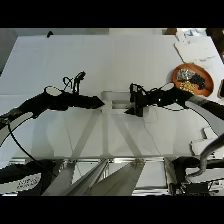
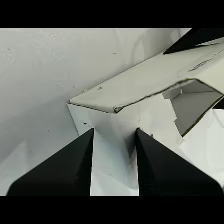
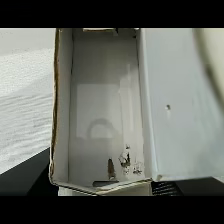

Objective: Fold the box and place the chain.

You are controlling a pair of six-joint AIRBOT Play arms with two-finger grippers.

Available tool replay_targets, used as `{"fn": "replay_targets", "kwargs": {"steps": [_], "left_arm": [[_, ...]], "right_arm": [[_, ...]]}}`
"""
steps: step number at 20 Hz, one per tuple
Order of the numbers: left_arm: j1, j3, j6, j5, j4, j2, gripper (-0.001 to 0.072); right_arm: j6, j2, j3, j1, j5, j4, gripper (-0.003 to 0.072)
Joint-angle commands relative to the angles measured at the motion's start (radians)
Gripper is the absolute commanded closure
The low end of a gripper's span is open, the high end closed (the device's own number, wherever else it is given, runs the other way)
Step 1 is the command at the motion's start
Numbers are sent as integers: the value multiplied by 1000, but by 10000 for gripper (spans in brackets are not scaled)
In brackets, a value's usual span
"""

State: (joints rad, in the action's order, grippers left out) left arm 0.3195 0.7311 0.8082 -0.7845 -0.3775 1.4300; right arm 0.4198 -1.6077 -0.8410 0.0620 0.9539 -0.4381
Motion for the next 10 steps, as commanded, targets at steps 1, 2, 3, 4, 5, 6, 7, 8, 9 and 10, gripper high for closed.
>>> {"fn": "replay_targets", "kwargs": {"steps": [1, 2, 3, 4, 5, 6, 7, 8, 9, 10], "left_arm": [[0, 1, 0, 18, -1, 0, 415], [0, 2, 0, 17, -1, 0, 415], [0, 6, 0, 10, 3, 0, 415], [0, 13, 0, -3, 13, 0, 415], [0, 21, 0, -16, 27, 0, 415], [0, 28, 0, -23, 25, 0, 415], [0, 32, 0, -28, 23, 0, 415], [0, 32, 0, -30, 18, 0, 415], [0, 32, 0, -35, 18, 0, 415], [0, 32, 0, -42, 18, 0, 415]], "right_arm": [[0, 0, -1, 0, 0, -3, 194], [0, 0, -1, 0, 0, -3, 194], [0, 0, -1, 0, 0, -3, 194], [0, 0, -1, 0, 0, -3, 194], [0, 0, -1, 0, 0, -3, 194], [0, 0, -1, 0, 0, -3, 194], [0, 0, -1, 0, 0, -3, 194], [0, 0, -1, 0, 0, -3, 194], [0, 0, -1, 0, 0, -3, 194], [0, 0, -1, 0, 0, -3, 194]]}}
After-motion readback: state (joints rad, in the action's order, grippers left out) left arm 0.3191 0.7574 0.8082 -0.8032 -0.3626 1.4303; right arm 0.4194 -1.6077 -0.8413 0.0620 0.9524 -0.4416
